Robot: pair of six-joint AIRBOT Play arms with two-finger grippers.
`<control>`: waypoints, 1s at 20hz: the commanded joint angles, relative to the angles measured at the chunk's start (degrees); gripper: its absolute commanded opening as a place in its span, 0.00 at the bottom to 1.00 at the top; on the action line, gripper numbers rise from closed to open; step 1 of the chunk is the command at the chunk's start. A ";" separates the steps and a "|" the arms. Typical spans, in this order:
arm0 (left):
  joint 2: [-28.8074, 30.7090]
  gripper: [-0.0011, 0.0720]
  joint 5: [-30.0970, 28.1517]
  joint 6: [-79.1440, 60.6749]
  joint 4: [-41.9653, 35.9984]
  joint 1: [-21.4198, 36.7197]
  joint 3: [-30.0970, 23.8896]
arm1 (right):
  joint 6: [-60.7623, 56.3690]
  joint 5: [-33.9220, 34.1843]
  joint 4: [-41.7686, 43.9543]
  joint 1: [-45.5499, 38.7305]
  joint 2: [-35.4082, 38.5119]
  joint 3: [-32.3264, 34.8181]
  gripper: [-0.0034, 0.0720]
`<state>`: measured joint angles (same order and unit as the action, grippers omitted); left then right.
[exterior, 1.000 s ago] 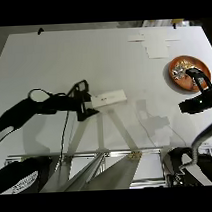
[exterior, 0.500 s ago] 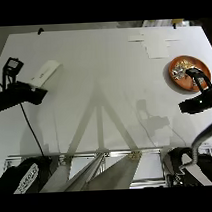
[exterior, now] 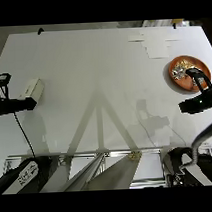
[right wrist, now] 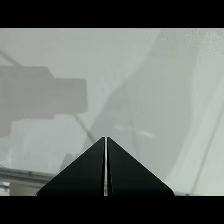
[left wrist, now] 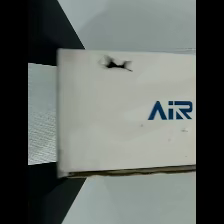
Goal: Fold the box and place the chain.
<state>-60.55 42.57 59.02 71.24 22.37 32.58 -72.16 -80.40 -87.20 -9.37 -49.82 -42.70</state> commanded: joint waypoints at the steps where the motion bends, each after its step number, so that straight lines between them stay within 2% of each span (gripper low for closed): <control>1: -3.67 0.80 1.38 1.66 0.81 0.92 -0.09 | 0.00 0.02 0.00 -0.04 0.04 -0.02 0.06; 2: -3.63 0.95 1.44 1.68 0.83 0.94 -0.09 | 0.00 0.02 0.00 -0.04 0.04 -0.02 0.06; 3: -3.50 0.97 1.88 1.68 1.09 0.94 -0.09 | 0.00 0.02 0.00 -0.04 0.04 -0.02 0.06; 5: -2.23 0.97 2.45 1.73 1.05 0.87 -0.09 | 0.00 0.02 0.00 -0.04 0.04 -0.02 0.06; 7: 1.99 0.97 2.47 1.90 0.17 0.85 -0.07 | 0.00 0.02 0.00 -0.04 0.04 -0.02 0.06; 12: 19.74 0.96 2.97 1.70 0.13 0.37 -0.07 | 0.00 0.02 0.00 -0.04 0.04 -0.02 0.06; 15: 20.22 0.96 7.48 3.13 -0.72 -2.08 -0.07 | 0.00 0.02 0.07 -0.04 0.04 -0.02 0.06; 20: 19.91 0.96 7.63 2.93 1.07 -4.20 -0.07 | 0.00 0.02 0.07 -0.04 0.04 -0.02 0.06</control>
<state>-41.21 49.39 61.78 71.46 19.07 32.51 -72.14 -80.36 -87.13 -9.37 -49.82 -42.70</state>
